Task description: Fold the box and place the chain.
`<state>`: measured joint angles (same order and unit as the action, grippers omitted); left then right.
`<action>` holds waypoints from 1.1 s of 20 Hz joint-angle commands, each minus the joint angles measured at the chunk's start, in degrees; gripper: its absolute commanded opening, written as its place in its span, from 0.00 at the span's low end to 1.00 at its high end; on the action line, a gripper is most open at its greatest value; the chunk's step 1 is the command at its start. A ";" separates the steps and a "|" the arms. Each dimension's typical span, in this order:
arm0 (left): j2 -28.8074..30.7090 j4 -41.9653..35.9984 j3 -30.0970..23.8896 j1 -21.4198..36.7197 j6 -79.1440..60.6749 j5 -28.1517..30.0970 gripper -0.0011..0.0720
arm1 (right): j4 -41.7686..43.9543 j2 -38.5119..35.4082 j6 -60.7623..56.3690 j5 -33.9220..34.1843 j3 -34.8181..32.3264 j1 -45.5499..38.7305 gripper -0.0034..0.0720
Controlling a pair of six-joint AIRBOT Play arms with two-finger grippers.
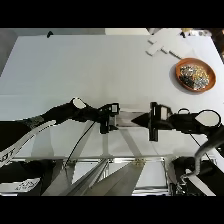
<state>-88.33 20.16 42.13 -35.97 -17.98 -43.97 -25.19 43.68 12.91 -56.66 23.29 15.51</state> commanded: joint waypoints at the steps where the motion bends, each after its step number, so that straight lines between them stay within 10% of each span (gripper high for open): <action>1: 0.04 0.02 -0.04 0.04 -0.02 0.02 0.15 | -9.33 1.53 -5.55 8.24 0.09 4.66 0.07; 8: 0.04 0.02 -0.04 0.04 -0.02 0.00 0.15 | -8.72 9.03 -21.97 35.54 0.09 4.61 0.06; 22: 0.04 0.02 -0.04 0.04 -0.02 0.02 0.15 | -9.46 15.02 -28.13 28.48 0.39 4.61 0.07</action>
<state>-88.33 20.18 42.11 -35.94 -18.00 -43.97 -34.41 58.96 -14.87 -25.21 23.44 20.05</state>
